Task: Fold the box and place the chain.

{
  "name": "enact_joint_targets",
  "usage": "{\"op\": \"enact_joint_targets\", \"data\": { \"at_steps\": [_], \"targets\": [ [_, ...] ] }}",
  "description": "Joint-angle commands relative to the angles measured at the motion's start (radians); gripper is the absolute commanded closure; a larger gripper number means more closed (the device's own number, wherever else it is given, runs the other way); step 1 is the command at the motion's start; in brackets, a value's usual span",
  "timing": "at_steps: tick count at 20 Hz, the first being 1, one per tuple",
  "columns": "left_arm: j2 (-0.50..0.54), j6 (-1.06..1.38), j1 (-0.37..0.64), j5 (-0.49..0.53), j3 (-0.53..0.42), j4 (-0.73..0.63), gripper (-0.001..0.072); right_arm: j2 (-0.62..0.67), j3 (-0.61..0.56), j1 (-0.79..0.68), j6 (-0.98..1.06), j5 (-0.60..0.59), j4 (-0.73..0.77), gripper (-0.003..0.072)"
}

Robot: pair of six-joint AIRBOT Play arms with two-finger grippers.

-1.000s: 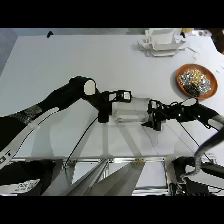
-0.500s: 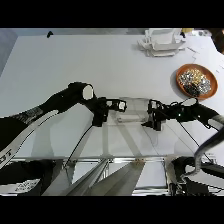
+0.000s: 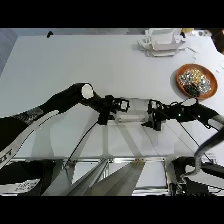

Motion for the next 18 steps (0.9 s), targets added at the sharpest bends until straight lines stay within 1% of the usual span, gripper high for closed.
{"op": "enact_joint_targets", "data": {
  "at_steps": [1,3,8,10,11,16,18],
  "targets": [
    [-0.018,0.013,-0.005,-0.002,0.000,-0.021,0.0417,0.001,0.000,0.000,0.000,0.000,0.000,0.0290],
    [-0.030,0.013,-0.010,0.022,0.000,-0.032,0.0418,0.001,0.000,0.000,0.000,0.000,0.000,0.0290],
    [-0.033,0.013,-0.026,0.142,0.000,-0.104,0.0418,0.001,0.000,0.000,0.000,0.000,0.000,0.0290],
    [-0.042,0.013,-0.039,0.148,0.000,-0.124,0.0422,0.001,0.000,0.000,0.000,0.000,0.000,0.0290],
    [-0.048,0.013,-0.045,0.148,0.000,-0.125,0.0438,0.001,0.000,0.000,0.000,0.000,0.000,0.0290],
    [-0.065,0.013,-0.075,0.147,0.000,-0.126,0.0433,0.001,0.000,0.000,0.000,0.000,0.000,0.0290],
    [-0.064,0.013,-0.076,0.132,0.000,-0.125,0.0430,0.001,0.000,0.000,0.000,0.000,0.000,0.0290]
  ]
}}
